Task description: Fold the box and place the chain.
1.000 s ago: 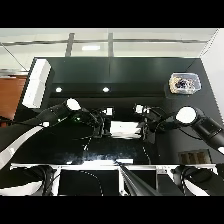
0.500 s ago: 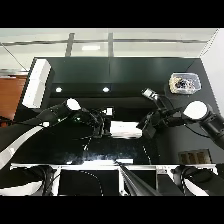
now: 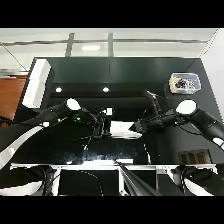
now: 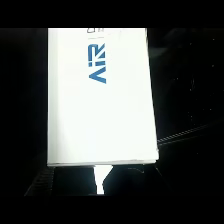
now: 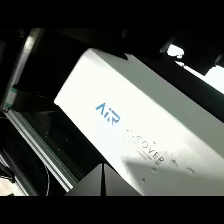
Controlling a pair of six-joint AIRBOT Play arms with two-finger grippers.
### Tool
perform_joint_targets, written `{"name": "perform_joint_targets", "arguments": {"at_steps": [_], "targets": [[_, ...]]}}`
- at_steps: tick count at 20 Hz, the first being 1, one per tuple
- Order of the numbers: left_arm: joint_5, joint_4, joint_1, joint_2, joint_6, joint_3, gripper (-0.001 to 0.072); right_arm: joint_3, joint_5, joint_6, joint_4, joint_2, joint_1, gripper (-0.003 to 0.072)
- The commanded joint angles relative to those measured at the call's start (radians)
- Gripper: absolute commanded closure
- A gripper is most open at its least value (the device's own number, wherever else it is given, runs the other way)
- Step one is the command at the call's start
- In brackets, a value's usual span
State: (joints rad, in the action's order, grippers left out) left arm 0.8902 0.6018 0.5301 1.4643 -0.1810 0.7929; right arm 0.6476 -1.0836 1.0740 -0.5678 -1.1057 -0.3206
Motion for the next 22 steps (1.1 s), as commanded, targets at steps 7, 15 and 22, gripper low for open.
{"name": "perform_joint_targets", "arguments": {"at_steps": [7, 15, 22], "targets": [[0.000, 0.000, 0.000, 0.000, -0.010, 0.000, 0.0305, -0.058, 0.063, 0.030, 0.008, -0.089, 0.001, 0.0679], [0.005, 0.000, 0.000, -0.007, -0.013, 0.000, 0.0179, 0.013, -0.019, -0.032, 0.019, -0.051, 0.014, 0.0678], [0.041, 0.129, -0.028, -0.127, 0.169, 0.001, 0.0000, 0.159, -0.231, -0.031, -0.047, 0.099, 0.247, 0.0678]]}}
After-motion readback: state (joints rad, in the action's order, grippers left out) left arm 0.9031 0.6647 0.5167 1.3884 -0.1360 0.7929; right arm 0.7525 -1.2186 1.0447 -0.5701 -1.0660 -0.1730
